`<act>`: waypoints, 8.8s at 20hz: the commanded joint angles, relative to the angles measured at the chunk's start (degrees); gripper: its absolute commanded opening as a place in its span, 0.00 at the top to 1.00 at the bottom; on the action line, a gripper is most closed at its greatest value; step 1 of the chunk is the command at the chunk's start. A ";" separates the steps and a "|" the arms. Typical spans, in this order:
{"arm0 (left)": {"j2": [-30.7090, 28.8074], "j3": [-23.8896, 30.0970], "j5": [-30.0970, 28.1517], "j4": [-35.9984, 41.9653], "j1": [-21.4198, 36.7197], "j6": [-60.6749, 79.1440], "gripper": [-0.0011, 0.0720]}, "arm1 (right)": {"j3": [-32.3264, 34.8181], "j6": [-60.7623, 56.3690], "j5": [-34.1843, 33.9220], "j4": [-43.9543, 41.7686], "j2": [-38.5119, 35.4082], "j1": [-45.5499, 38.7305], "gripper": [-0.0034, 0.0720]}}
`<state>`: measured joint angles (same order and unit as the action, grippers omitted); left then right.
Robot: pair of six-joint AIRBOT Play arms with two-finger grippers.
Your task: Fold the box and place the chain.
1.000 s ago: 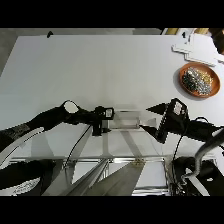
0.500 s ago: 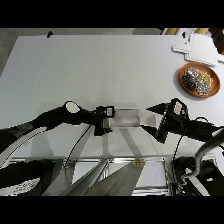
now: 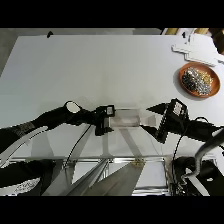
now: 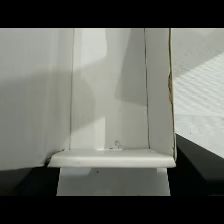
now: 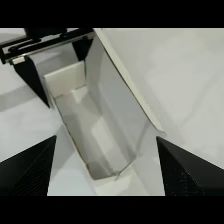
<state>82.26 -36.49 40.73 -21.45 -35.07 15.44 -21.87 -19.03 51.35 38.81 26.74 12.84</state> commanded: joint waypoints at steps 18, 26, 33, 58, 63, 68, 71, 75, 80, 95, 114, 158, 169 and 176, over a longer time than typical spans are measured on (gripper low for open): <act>0.09 -0.04 -0.66 0.02 -0.02 0.13 0.64 | -0.04 10.47 -11.93 -14.34 17.90 6.45 0.93; 0.09 -0.04 -0.63 0.02 -0.02 -0.28 0.64 | -7.80 10.67 -25.29 -20.57 37.92 6.43 0.93; 0.09 -0.04 -0.66 0.02 -0.02 -0.28 0.64 | -8.50 -3.43 -20.59 -1.73 40.39 6.16 0.93; 0.09 -0.04 -0.22 0.02 -0.02 -0.28 0.64 | -9.94 35.06 5.57 7.06 37.94 -1.11 0.83; 0.09 -0.04 -0.22 0.02 -0.02 -0.28 0.64 | -9.92 35.89 4.24 1.22 41.72 -1.11 0.90; 0.09 -0.04 -0.20 0.02 -0.02 -0.28 0.64 | -9.88 37.35 3.63 -2.62 42.75 0.15 0.76; 0.09 -0.04 -0.20 0.02 -0.04 -0.28 0.64 | -9.42 37.24 1.64 -2.99 43.28 2.32 0.53; 0.09 -0.04 -0.22 0.02 -0.02 -0.28 0.64 | -6.60 36.26 1.25 -2.16 42.42 2.38 0.39; 0.09 -0.04 -0.22 0.02 -0.02 -0.28 0.64 | -5.90 26.47 1.29 2.23 34.95 1.81 0.44; 0.09 -0.04 -0.20 0.02 -0.02 -0.28 0.64 | -2.05 -34.18 -2.43 11.76 23.08 -22.18 0.93; 0.09 -0.04 -0.20 0.02 -0.02 -0.28 0.64 | -0.42 -34.73 5.14 -4.96 28.44 -11.47 0.48; 0.09 -0.04 -0.20 0.02 -0.02 -0.28 0.64 | -25.07 -107.16 3.23 45.40 47.98 26.49 0.60; 0.09 -0.04 -0.20 0.02 -0.02 -0.28 0.64 | -25.07 -107.16 6.21 45.46 48.04 26.49 0.93; 0.09 -0.04 -0.17 0.02 -0.04 -0.28 0.64 | -25.16 -109.85 6.58 46.36 48.04 26.43 0.58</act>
<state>82.32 -36.51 40.62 -21.37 -35.09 15.05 -47.00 -127.24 57.25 83.85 74.81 39.31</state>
